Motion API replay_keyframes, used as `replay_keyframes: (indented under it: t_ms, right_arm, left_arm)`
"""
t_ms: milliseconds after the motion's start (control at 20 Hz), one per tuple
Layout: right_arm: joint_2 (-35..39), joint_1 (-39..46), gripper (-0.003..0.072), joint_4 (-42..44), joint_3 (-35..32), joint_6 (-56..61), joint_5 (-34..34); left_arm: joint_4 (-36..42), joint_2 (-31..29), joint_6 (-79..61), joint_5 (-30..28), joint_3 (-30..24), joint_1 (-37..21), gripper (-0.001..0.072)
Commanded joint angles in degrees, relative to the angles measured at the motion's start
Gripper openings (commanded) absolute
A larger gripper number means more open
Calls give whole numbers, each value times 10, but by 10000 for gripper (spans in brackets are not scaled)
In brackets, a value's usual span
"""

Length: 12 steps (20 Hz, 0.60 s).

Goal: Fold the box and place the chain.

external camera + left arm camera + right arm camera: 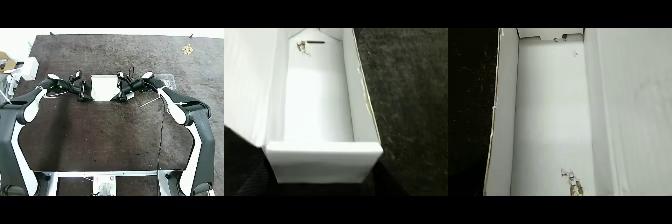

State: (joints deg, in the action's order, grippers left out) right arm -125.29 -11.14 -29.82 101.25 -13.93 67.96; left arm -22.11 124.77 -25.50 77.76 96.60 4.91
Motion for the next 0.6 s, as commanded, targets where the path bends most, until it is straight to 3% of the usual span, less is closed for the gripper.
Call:
replay_keyframes:
  t_ms: [0, 550]
  right_arm:
    - [0, 0, 439, 1, 0, 0, 0]
    - [0, 0, 439, 1, 0, 0, 0]
  left_arm:
    - [11, 6, -1, -9, 0, 12, 712]
    - [12, 7, -1, -13, 0, 17, 712]
